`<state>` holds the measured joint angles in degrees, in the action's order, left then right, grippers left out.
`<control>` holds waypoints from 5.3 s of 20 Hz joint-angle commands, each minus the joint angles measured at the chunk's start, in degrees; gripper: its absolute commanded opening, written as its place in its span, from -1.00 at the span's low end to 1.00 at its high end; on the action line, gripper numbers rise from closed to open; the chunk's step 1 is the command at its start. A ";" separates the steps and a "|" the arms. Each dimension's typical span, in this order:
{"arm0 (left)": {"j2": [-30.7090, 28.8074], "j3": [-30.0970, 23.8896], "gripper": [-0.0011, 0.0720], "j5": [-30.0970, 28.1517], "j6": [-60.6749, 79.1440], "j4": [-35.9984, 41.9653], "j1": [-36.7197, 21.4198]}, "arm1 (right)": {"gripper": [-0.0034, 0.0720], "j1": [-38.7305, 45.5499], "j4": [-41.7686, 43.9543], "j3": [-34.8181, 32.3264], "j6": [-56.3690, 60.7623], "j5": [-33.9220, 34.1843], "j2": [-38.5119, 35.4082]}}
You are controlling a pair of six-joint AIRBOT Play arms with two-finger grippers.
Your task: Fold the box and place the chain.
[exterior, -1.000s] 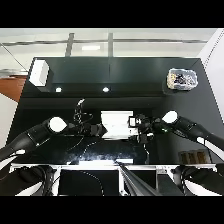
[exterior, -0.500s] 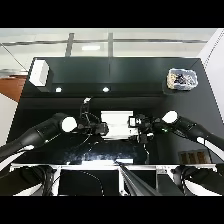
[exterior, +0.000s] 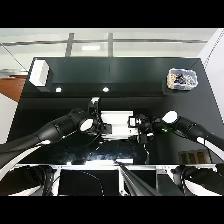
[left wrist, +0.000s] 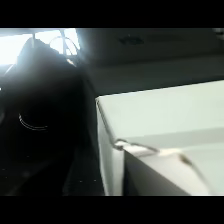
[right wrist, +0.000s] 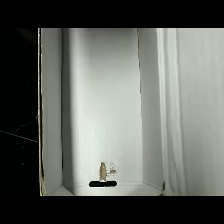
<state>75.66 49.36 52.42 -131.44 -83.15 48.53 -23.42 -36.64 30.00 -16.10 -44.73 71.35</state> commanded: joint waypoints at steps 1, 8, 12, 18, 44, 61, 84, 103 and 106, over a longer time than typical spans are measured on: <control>0.74 1.14 -0.18 1.33 -4.13 -2.08 0.46 | 0.28 -0.04 -0.04 -0.04 0.00 -0.07 0.04; 5.03 5.55 -0.18 3.32 -4.92 -1.99 0.66 | 0.28 -0.04 -0.04 -0.04 0.00 -0.04 0.04; 6.75 6.86 -0.18 5.29 -6.69 -2.95 0.83 | 0.28 -0.04 -0.04 -0.07 0.00 -0.02 0.04; 6.97 6.91 -0.38 5.05 -7.28 -2.91 0.85 | 0.28 -0.04 -0.04 -0.07 0.00 -0.02 0.04; 8.26 9.42 -0.54 6.62 -6.80 -2.27 1.07 | 0.28 -0.04 -0.02 -0.07 -0.02 -0.02 0.04; 8.98 9.64 0.26 9.46 -6.80 -2.01 1.42 | 0.28 -0.04 -0.02 -0.07 0.00 -0.02 0.04; 8.22 9.53 -0.89 11.69 -6.62 -8.09 1.07 | 0.93 -0.04 -6.23 1.29 5.42 -3.39 -4.61; 8.28 8.68 -0.89 10.67 -5.03 -5.90 0.42 | 0.33 -3.21 -5.75 1.29 11.61 -0.94 -4.61; 8.28 8.68 -0.89 10.67 -5.03 -5.92 0.42 | 0.33 -3.21 -11.21 1.31 14.99 -0.87 -4.83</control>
<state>83.94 58.06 63.00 -136.59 -89.08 48.93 -26.39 -43.31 31.24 -4.16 -46.44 66.67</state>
